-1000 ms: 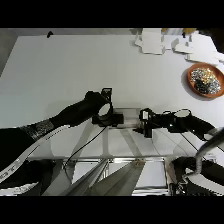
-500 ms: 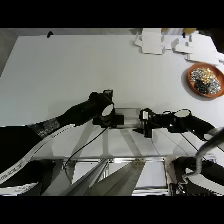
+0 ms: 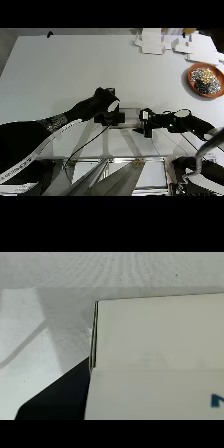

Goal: Fold the box and place the chain.

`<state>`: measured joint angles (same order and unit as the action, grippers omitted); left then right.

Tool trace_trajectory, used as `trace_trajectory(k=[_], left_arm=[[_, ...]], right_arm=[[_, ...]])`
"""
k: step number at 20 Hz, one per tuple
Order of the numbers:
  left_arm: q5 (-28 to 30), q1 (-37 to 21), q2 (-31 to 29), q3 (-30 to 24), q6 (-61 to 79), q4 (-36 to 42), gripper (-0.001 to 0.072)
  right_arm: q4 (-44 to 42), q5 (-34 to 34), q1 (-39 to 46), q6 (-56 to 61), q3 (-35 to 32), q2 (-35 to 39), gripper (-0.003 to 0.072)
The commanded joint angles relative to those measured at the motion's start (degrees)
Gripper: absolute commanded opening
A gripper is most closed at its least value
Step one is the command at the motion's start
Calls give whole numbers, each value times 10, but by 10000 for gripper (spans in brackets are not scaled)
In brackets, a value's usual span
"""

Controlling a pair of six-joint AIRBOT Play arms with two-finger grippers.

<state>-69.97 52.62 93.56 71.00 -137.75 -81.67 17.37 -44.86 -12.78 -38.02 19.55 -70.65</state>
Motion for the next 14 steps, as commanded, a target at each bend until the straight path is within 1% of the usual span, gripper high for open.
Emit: trace_trajectory(k=[1,2,3,4,5,6,7,10,11,13,14], left_arm=[[-7,0,2,2,-18,0,198],[-10,0,2,2,-18,-1,196],[-13,-1,2,2,-18,-1,170],[-14,-2,2,2,-18,-1,128],[-14,-2,2,1,-18,-1,128],[-14,-2,2,0,-18,-1,97],[-13,-2,2,-2,-18,-2,6],[-14,0,2,-11,-18,-3,4],[-15,0,2,-11,-17,-2,17],[-24,-1,2,-11,-13,0,135],[-34,-2,2,-10,-10,0,161]], right_arm=[[0,0,0,0,0,0,439],[0,0,0,0,0,0,439],[0,0,0,0,0,0,439],[0,0,0,0,0,0,439],[0,0,0,0,0,0,439],[0,0,0,0,0,0,439],[0,0,0,0,0,0,439],[0,0,0,0,0,0,439],[0,0,0,0,0,0,439],[0,0,0,0,0,0,439],[0,0,0,0,0,0,439]])
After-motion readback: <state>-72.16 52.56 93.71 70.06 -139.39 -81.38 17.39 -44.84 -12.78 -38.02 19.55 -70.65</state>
